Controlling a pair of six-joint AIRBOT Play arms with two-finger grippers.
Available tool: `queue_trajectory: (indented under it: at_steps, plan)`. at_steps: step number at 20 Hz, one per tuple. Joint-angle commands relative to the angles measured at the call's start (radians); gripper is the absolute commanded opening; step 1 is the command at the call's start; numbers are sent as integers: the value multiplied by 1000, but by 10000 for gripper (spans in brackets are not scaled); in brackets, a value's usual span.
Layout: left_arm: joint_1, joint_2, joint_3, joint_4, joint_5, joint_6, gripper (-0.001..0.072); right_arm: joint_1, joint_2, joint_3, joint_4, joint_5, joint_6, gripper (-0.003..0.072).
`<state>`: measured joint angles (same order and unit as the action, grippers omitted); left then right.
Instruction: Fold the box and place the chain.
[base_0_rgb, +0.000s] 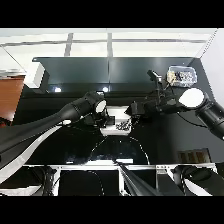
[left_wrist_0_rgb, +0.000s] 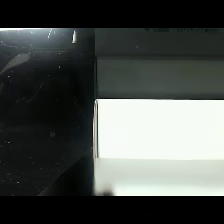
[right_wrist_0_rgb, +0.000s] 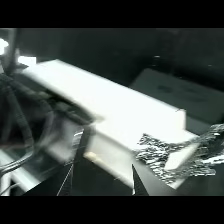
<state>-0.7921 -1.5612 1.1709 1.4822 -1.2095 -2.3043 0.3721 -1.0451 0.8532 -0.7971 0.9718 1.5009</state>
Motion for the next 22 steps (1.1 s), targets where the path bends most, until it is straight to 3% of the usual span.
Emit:
queue_trajectory:
  at_steps: [1,4,7,8,9,12,16,17,19,20,22]
  plan:
    - [1,-1,0,0,0,0,31,-97,0,-16,-105,-25,6,431]
    - [1,-1,0,0,0,0,31,-223,-1,-23,-378,-140,72,430]
    - [1,-1,0,0,0,0,31,-303,-27,-52,-644,-332,352,431]
    - [1,-1,0,0,0,0,31,-323,-59,-52,-703,-383,459,475]
    - [1,-1,0,1,0,0,31,-340,-97,-51,-711,-430,501,680]
    - [1,-1,0,0,0,0,31,-373,-264,11,-692,-479,533,696]
    - [1,-1,0,-3,-4,0,31,-403,-508,267,-673,-369,566,695]
    - [1,-1,0,-3,-5,0,31,-403,-554,328,-673,-332,554,684]
    - [1,-1,0,-3,-5,0,31,-403,-624,422,-673,-257,550,366]
    - [1,-1,0,-3,-5,0,31,-403,-637,438,-673,-240,547,282]
    - [1,-1,0,-2,-4,0,31,-405,-639,439,-678,-204,543,223]
